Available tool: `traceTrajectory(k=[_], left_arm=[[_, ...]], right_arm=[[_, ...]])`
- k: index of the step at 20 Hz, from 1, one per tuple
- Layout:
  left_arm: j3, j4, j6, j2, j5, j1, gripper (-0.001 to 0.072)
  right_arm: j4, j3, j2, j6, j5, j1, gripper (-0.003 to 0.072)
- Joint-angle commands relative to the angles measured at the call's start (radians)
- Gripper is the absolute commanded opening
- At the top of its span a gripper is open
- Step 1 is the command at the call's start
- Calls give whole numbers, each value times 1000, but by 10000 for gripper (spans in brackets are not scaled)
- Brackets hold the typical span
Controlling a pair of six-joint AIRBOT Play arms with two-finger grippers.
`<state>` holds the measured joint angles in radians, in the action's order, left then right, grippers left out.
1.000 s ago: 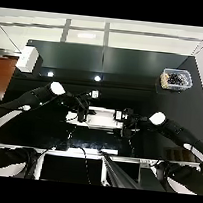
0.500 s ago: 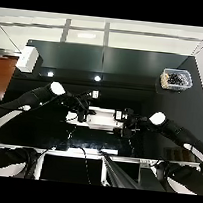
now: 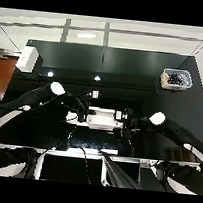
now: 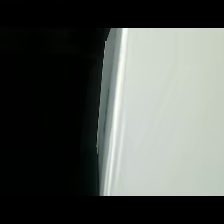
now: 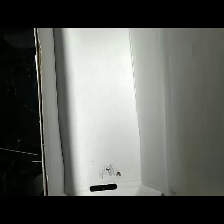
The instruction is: Fold the box and place the chain.
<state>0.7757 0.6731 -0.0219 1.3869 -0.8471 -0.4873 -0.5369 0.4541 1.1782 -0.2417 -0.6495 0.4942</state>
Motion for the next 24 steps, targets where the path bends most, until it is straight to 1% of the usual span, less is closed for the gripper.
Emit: traceTrajectory(k=[1,2,3,4,5,6,7,8,10,11,12,13,14,15,17,18,19,20,21,22,23,24], left_arm=[[1,0,0,0,0,1,32],[1,0,4,0,-1,1,33],[1,0,4,0,-2,1,83],[1,0,4,0,-1,2,214],[1,0,4,0,-2,2,361],[1,0,4,-1,-3,1,470],[1,0,5,-5,-3,1,555],[1,0,4,-14,1,4,584],[1,5,13,-46,0,16,585],[1,11,38,-68,0,29,597],[1,34,76,-97,0,47,661],[1,71,131,-130,-11,69,661],[1,113,185,-163,-38,92,661],[1,167,244,-197,-95,116,661],[1,276,400,-262,-231,157,658],[1,325,502,-297,-283,175,628],[1,365,580,-333,-326,195,540],[1,386,625,-365,-363,214,370],[1,384,657,-393,-409,237,47],[-1,355,690,-410,-464,253,28],[-11,275,725,-419,-505,263,27],[-33,177,728,-425,-515,262,26]], right_arm=[[0,1,1,0,0,-1,308],[0,1,1,0,0,-1,307],[0,1,1,0,0,-1,308],[0,1,1,0,0,-1,307],[0,1,1,0,0,-1,308],[0,1,1,0,0,-1,307],[0,1,1,0,0,-1,307],[0,1,1,1,0,-1,307],[0,1,1,1,1,-1,308],[0,1,1,1,1,-1,307],[0,1,1,2,1,-1,308],[0,1,1,2,1,-1,307],[1,1,1,2,2,-1,307],[1,1,1,2,2,-1,308],[1,1,1,2,3,-1,308],[1,1,1,2,3,-1,307],[1,1,1,2,3,-1,308],[1,1,1,2,3,-1,307],[0,1,1,2,3,-1,307],[1,1,1,2,3,-1,308],[1,1,1,2,3,-1,308],[1,1,1,2,3,-1,308]])
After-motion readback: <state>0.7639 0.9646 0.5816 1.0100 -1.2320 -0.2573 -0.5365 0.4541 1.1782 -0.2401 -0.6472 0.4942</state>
